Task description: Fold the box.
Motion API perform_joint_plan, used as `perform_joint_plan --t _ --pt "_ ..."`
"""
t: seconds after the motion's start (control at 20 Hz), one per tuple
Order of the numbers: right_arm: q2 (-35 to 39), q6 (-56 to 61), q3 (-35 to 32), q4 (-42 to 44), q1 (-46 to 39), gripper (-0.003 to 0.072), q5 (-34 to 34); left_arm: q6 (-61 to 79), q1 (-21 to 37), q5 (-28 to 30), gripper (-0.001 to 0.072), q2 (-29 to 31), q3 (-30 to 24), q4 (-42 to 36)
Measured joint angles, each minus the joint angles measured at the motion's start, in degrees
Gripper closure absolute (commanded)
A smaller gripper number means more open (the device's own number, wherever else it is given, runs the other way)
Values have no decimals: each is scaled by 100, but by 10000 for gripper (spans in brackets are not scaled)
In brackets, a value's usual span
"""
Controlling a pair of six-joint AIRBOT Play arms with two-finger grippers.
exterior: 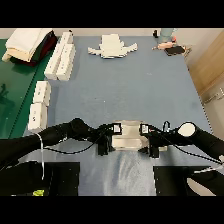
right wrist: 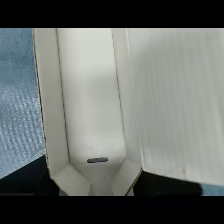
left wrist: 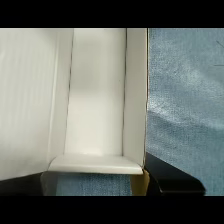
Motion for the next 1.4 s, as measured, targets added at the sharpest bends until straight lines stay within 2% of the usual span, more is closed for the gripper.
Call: perform_joint_plan --t 0.65,0.7,0.75,1.25,1.4 --pt "0 0 0 2 0 165 0 -24 0 -33 188 0 0 22" --pt "0 0 0 2 0 155 0 -26 0 -33 188 0 0 22" --pt "0 0 0 2 0 -31 0 -24 0 -35 188 0 0 22" --pt "4 455 109 -157 0 -34 96 -26 0 -42 188 0 0 24" --pt "127 872 280 -503 -2 -34 415 -26 0 -42 188 0 0 26"
